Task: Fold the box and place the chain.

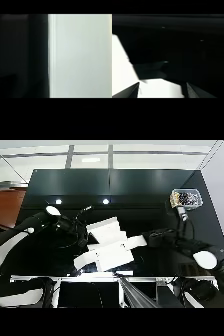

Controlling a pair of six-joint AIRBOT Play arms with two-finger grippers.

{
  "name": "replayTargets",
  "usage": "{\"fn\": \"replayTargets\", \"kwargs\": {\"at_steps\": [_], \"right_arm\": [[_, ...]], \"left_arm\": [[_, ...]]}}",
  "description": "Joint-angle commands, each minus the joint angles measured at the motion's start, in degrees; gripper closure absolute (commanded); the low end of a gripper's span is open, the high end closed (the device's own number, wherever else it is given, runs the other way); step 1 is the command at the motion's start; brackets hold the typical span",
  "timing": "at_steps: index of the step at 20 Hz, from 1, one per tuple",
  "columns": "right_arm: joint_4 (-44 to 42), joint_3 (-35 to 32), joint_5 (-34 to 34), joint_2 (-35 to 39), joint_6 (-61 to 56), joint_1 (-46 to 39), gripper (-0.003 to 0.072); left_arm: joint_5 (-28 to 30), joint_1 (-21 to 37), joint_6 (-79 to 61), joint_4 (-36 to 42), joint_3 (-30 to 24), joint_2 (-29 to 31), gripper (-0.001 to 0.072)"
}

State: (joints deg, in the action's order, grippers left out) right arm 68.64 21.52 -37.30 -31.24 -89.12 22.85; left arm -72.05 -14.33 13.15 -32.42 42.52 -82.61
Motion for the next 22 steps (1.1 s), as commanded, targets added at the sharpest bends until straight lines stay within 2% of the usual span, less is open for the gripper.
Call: {"fn": "replayTargets", "kwargs": {"at_steps": [1,3,5,7,9,12,17,22], "right_arm": [[20.00,6.99,-12.94,0.04,0.13,-7.19,-0.0014],[26.21,8.44,-13.18,0.04,0.13,-9.07,-0.0014],[26.86,8.48,-11.43,0.02,-0.02,-9.62,-0.0014],[21.97,8.28,-9.31,-0.11,-0.15,-9.60,-0.0014],[16.94,7.87,-6.29,-0.15,2.49,-9.51,-0.0014],[8.96,4.35,-2.47,-0.42,18.51,-9.51,-0.0014],[-11.43,-1.81,-6.43,-1.70,53.42,-9.51,-0.0013],[-16.59,-6.40,-11.65,-1.70,65.79,-9.51,-0.0013]], "left_arm": [[10.45,-3.32,-5.92,-2.40,-0.07,7.93,0.0685],[19.47,-8.46,-10.21,-7.08,-1.53,14.45,0.0685],[27.23,-12.68,-10.16,-9.46,-3.61,18.23,0.0681],[27.76,-14.12,-10.34,-7.17,-4.50,18.01,0.0680],[25.38,-15.34,-15.06,-9.25,-4.79,17.05,0.0681],[27.39,-17.55,-17.18,-12.90,-5.95,15.98,0.0681],[28.57,-17.51,-10.73,-12.83,-8.81,15.26,0.0681],[31.10,-17.33,-9.94,-11.82,-8.81,12.15,0.0678]]}}
